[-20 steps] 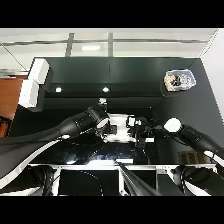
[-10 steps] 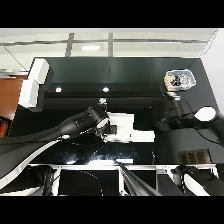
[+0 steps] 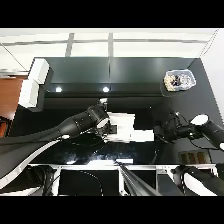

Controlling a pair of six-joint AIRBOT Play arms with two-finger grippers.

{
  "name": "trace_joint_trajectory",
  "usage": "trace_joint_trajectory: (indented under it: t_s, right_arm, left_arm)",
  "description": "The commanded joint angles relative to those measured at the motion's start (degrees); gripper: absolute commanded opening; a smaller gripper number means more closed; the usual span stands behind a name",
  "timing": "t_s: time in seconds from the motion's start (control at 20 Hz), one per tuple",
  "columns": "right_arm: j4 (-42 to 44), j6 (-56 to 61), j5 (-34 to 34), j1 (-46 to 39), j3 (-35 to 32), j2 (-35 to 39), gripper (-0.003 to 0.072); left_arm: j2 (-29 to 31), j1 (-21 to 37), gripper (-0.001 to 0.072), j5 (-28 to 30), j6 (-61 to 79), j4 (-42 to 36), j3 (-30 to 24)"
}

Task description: Fold the box and place the chain.

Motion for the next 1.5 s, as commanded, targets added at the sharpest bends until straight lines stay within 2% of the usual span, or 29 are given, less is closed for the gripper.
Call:
trace_joint_trajectory:
  t_s: [0.0,0.1,0.15,0.2,0.25,0.4,0.6,0.7,0.8,0.9,1.0,1.1,1.15,1.2,1.45]
  right_arm:
    - [11.26,-7.65,-0.81,4.20,0.35,-2.12,0.0022]
    - [11.58,-10.27,1.95,4.15,2.32,-2.12,0.0039]
    - [11.58,-11.02,3.13,4.17,3.34,-2.12,0.0277]
    - [11.56,-11.21,4.02,4.20,4.20,-2.12,0.0597]
    - [11.63,-12.00,4.48,4.48,5.11,-2.12,0.0656]
    - [11.63,-11.82,3.82,7.69,7.54,-2.12,0.0655]
    - [9.51,-3.58,-3.67,16.26,9.73,-2.12,0.0652]
    - [2.08,6.36,-8.52,21.88,12.11,-2.12,0.0613]
    - [-10.99,21.92,-11.32,28.30,16.26,-2.12,0.0611]
    - [-25.24,38.53,-10.38,34.64,20.06,-2.12,0.0506]
    - [-36.79,52.22,-7.52,40.57,23.32,-2.25,0.0498]
    - [-43.52,60.59,-3.63,44.50,25.38,-2.75,0.0490]
    - [-44.46,61.70,-2.14,45.64,25.90,-3.41,0.0397]
    - [-44.44,61.99,-1.33,46.53,26.23,-4.37,0.0372]
    - [-44.35,65.57,-0.70,48.30,26.95,-8.68,0.0370]
  left_arm:
    - [-0.02,-0.02,0.0029,-0.28,-0.02,-0.11,-0.02]
    - [-0.02,-0.02,0.0029,-0.28,-0.02,-0.17,-0.02]
    - [-0.02,-0.02,0.0029,-0.28,-0.02,-0.17,-0.02]
    - [-0.02,-0.02,0.0029,-0.28,-0.02,-0.20,-0.02]
    - [-0.02,-0.02,0.0029,-0.28,-0.02,-0.20,-0.02]
    - [-0.02,-0.02,0.0029,-0.31,-0.02,-0.20,-0.02]
    - [-0.02,-0.02,0.0029,-0.35,-0.02,-0.20,-0.02]
    - [-0.02,0.00,0.0029,-0.35,-0.02,-0.17,-0.02]
    - [-0.02,0.00,0.0029,-0.31,-0.02,-0.17,-0.02]
    - [-0.02,-0.02,0.0029,-0.33,-0.02,-0.17,-0.02]
    - [-0.02,0.00,0.0029,-0.35,-0.02,-0.17,-0.02]
    - [-0.02,0.00,0.0029,-0.28,-0.02,-0.15,-0.02]
    - [-0.02,0.00,0.0029,-0.26,-0.02,-0.15,-0.02]
    - [-0.02,0.00,0.0029,-0.26,0.00,-0.13,-0.02]
    - [-0.02,0.00,0.0029,-0.76,-0.02,-0.15,-0.02]
